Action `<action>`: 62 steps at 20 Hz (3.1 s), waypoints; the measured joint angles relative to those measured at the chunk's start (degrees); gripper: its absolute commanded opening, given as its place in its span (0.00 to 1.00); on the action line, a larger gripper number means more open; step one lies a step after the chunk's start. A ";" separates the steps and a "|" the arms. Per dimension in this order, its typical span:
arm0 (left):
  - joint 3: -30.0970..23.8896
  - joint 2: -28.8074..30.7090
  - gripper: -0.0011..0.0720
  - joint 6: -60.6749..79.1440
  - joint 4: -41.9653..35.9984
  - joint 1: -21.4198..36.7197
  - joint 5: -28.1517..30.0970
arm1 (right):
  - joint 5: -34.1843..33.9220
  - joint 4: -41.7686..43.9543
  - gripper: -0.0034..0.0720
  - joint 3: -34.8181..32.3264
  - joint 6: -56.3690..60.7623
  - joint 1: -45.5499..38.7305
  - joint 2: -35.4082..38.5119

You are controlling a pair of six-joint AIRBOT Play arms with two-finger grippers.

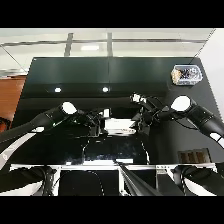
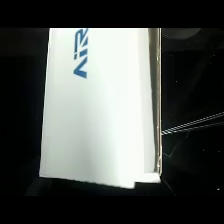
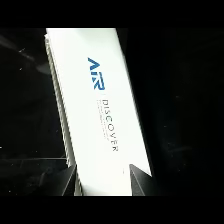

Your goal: Fold the box and place the chain.

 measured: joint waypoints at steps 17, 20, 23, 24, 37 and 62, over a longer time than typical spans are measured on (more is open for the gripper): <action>-0.02 -0.04 0.55 -0.09 -0.07 0.00 0.28 | 0.74 -3.39 0.41 0.02 2.27 0.00 0.00; 0.00 -0.04 0.55 -0.13 -0.22 -0.02 0.28 | 1.11 -4.33 0.41 0.00 2.32 0.04 0.00; 0.00 -0.04 0.55 -0.13 -0.20 -0.02 0.28 | 1.11 -4.61 0.49 0.00 2.32 0.04 0.00; 0.00 -0.04 0.55 -0.15 -0.20 -0.02 0.28 | 1.27 -4.76 0.59 0.00 2.36 0.04 0.00; 0.00 -0.04 0.55 -0.17 -0.02 0.00 0.37 | 2.80 -4.37 0.59 1.01 4.33 -0.02 1.46; 0.00 -0.04 0.55 -0.02 0.02 0.00 0.35 | -9.09 26.34 0.07 -11.72 41.22 -0.48 -1.73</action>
